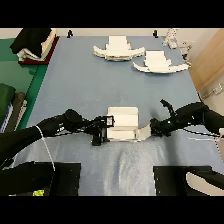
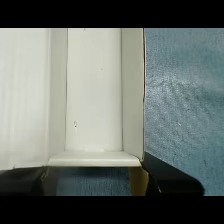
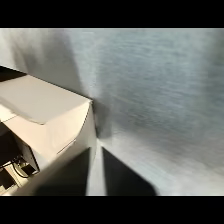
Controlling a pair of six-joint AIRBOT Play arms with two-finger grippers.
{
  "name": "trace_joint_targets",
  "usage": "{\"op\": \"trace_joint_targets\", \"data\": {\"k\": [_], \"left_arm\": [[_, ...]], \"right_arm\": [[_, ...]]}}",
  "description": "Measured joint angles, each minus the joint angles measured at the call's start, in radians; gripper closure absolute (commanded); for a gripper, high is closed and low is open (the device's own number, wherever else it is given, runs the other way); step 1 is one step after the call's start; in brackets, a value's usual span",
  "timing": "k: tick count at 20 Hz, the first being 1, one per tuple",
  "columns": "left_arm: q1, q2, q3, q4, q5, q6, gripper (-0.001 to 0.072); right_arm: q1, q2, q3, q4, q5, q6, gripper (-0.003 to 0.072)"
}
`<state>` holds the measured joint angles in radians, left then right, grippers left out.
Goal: Fold the box.
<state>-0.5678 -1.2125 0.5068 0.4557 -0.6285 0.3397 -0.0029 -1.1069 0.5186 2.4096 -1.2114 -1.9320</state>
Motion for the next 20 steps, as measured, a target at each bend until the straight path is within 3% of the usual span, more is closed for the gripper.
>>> {"op": "trace_joint_targets", "data": {"k": [2,3,4,7,11,16,20], "left_arm": [[0.0,0.0,0.0,0.0,0.0,0.0,0.0212],[0.0,0.0,0.0,0.0,0.0,0.0,0.0212],[0.0,0.0,0.0,0.0,0.0,0.0,0.0212],[0.0,0.0,0.0,0.0,0.0,0.0,0.0212],[0.0,0.0,0.0,0.0,0.0,0.0,0.0212],[0.0,0.0,0.0,0.0,0.0,0.0,0.0212],[0.0,0.0,0.0,0.0,0.0,0.0,0.0213]], "right_arm": [[0.004,0.035,0.013,0.003,-0.011,0.023,0.0296],[0.005,0.05,0.018,0.003,-0.014,0.031,0.021],[0.009,0.063,0.021,0.005,-0.019,0.037,0.0199],[0.055,0.083,0.027,0.007,-0.017,0.048,0.0199],[0.203,0.09,0.035,-0.036,0.079,0.103,0.02],[0.436,0.059,0.126,-0.302,0.188,0.394,0.0199],[0.615,0.01,0.229,-0.584,0.185,0.707,0.02]]}}
